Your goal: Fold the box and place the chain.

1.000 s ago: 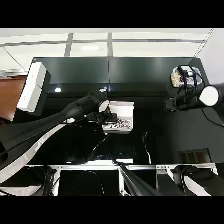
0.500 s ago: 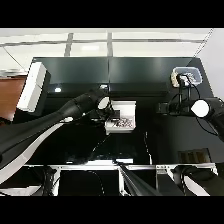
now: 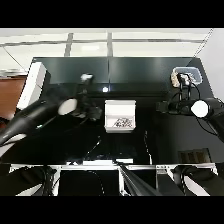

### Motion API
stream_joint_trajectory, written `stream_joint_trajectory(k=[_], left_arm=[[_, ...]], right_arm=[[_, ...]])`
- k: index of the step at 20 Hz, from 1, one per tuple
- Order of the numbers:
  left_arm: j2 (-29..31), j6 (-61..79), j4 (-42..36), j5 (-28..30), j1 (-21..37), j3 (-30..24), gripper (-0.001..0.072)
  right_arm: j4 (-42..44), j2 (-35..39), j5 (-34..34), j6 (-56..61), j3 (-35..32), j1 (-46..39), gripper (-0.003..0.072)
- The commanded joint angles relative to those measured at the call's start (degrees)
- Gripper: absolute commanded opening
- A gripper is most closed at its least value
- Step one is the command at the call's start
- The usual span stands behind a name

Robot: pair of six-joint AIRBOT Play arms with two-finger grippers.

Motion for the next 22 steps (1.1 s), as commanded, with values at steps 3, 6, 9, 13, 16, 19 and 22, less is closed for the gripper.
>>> stream_joint_trajectory(k=[3, 6, 9, 13, 16, 19, 22], left_arm=[[8.8, 48.2, -41.4, 16.3, 15.7, -22.3, 0.0712], [5.6, 75.9, -42.6, 14.1, 14.8, -23.8, 0.0713], [3.2, 100.6, -42.6, 16.6, 11.6, -23.8, 0.0712], [-5.7, 115.7, -49.2, 13.5, 14.5, -18.9, 0.0712], [-12.9, 125.4, -53.2, 8.4, 19.6, -15.1, 0.0713], [-16.9, 131.3, -59.5, 6.0, 20.2, -12.6, 0.0713], [-17.6, 132.5, -59.5, 6.1, 19.1, -11.5, 0.0712]], right_arm=[[0.0, 0.0, -1.5, 0.0, 0.0, 0.0, 0.0253], [0.0, 0.0, -1.4, 0.0, 0.0, 0.0, 0.0253], [0.0, 0.0, -1.4, 0.0, 0.0, 0.1, 0.0252], [0.1, 0.0, -1.5, 0.0, 0.0, 1.4, 0.0252], [0.1, 0.0, -1.6, 0.0, 0.0, 2.7, 0.0253], [0.1, 0.0, -1.5, 0.0, 0.0, 3.1, 0.0252], [0.1, 0.0, -1.8, 0.0, 0.0, 3.1, 0.0253]])
